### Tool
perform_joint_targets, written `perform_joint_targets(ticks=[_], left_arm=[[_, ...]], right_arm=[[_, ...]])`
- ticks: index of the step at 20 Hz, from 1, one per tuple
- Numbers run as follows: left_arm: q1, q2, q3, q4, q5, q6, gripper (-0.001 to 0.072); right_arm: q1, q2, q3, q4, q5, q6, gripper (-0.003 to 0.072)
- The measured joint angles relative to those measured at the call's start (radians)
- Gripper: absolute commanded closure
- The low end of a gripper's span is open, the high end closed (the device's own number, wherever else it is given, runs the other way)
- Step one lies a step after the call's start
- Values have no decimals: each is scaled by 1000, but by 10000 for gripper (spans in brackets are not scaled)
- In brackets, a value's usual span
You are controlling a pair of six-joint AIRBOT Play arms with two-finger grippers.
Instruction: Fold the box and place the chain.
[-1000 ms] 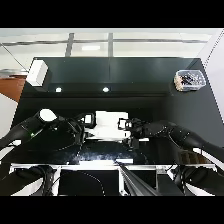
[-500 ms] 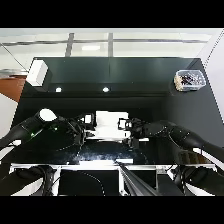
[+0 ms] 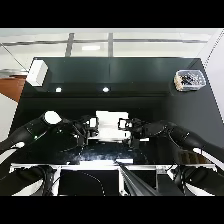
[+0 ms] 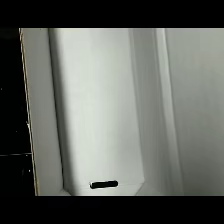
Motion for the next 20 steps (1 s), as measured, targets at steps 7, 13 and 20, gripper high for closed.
perform_joint_targets(ticks=[7, 13, 20], left_arm=[[-51, -8, 0, -1, 42, -24, 601], [-56, -8, 0, -1, 42, -37, 487], [-57, -8, 0, 1, 41, -41, 453]], right_arm=[[0, 0, 0, -1, 0, -1, 297], [0, 0, 0, 0, 1, 0, 297], [0, 0, 0, 1, 1, 0, 297]])
